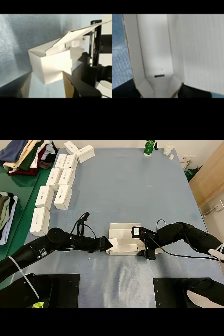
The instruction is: Fold the box.
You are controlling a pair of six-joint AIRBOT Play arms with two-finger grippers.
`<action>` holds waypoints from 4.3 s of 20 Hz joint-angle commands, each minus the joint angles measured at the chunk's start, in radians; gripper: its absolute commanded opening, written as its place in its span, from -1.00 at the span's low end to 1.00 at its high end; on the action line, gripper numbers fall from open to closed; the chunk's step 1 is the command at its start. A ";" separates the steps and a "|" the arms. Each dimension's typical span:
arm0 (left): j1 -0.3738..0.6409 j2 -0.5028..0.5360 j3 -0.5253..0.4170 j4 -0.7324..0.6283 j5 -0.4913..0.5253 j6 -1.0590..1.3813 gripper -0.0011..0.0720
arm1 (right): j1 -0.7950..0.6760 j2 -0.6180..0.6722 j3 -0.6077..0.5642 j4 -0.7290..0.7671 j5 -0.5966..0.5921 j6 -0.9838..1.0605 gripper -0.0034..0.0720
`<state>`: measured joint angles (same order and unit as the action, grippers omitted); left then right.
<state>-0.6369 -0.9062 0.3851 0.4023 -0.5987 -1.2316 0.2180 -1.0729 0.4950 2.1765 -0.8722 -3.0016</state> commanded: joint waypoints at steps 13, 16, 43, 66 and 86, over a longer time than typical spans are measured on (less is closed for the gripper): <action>-0.201 -0.066 0.223 0.814 -0.027 -0.801 0.45 | 0.000 0.000 0.000 0.000 0.000 0.000 0.48; -0.216 -0.068 0.242 0.829 -0.066 -0.853 0.45 | 0.000 0.000 0.000 0.000 0.000 0.000 0.48; -0.380 -0.221 0.408 1.023 -0.198 -1.152 0.02 | 0.000 0.000 0.000 0.000 0.000 0.000 0.48; -0.417 -0.534 0.681 1.114 -0.512 -1.170 0.01 | 0.000 0.000 0.000 0.000 0.000 0.000 0.48; -0.415 -0.607 0.780 1.125 -0.598 -1.201 0.45 | 0.000 0.000 0.000 0.000 0.000 0.000 0.48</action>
<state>-1.0534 -1.5139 1.1580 1.5188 -1.1732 -2.4287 0.2180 -1.0729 0.4950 2.1765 -0.8722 -3.0016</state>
